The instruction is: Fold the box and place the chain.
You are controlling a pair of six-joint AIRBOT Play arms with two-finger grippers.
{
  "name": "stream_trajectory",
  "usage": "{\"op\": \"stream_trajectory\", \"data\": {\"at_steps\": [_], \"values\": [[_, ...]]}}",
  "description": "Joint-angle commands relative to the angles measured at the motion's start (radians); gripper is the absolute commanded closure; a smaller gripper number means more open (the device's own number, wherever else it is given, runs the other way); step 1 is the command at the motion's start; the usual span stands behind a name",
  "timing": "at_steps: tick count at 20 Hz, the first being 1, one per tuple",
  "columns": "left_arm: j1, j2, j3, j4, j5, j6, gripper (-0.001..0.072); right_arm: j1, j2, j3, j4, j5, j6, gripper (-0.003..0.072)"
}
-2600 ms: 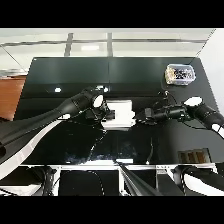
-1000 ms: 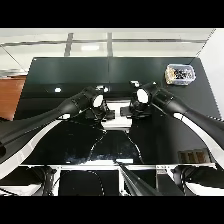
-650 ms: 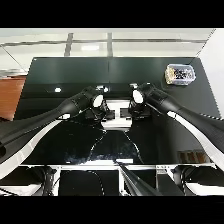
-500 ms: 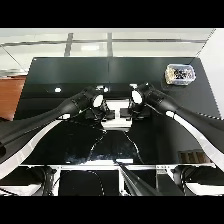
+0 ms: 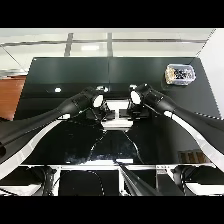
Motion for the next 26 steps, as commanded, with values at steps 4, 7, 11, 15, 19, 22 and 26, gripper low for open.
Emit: {"op": "stream_trajectory", "data": {"at_steps": [4, 7, 11, 15, 19, 22, 26], "values": [[0.000, 0.000, 0.005, 0.002, -0.013, 0.000, 0.0683, 0.000, 0.001, 0.018, 0.005, 0.006, -0.005, 0.0537], [0.000, 0.000, 0.036, 0.014, -0.036, -0.005, 0.0685, 0.000, 0.001, 0.023, 0.003, 0.016, -0.006, 0.0413], [-0.005, 0.000, 0.055, 0.083, -0.103, -0.060, 0.0686, -0.001, 0.002, 0.024, 0.025, 0.026, -0.026, 0.0412], [-0.006, 0.000, 0.055, 0.056, -0.094, -0.060, 0.0685, -0.002, 0.000, 0.024, 0.035, 0.006, -0.039, 0.0412], [-0.009, 0.000, 0.055, 0.049, -0.077, -0.073, 0.0685, 0.000, -0.011, 0.024, 0.058, -0.020, -0.039, 0.0413], [-0.009, 0.000, 0.055, 0.049, -0.077, -0.074, 0.0684, 0.000, -0.024, 0.024, 0.056, -0.008, -0.039, 0.0635], [-0.009, 0.000, 0.055, 0.049, -0.079, -0.074, 0.0684, 0.000, -0.024, 0.024, 0.052, -0.007, -0.050, 0.0672]]}}
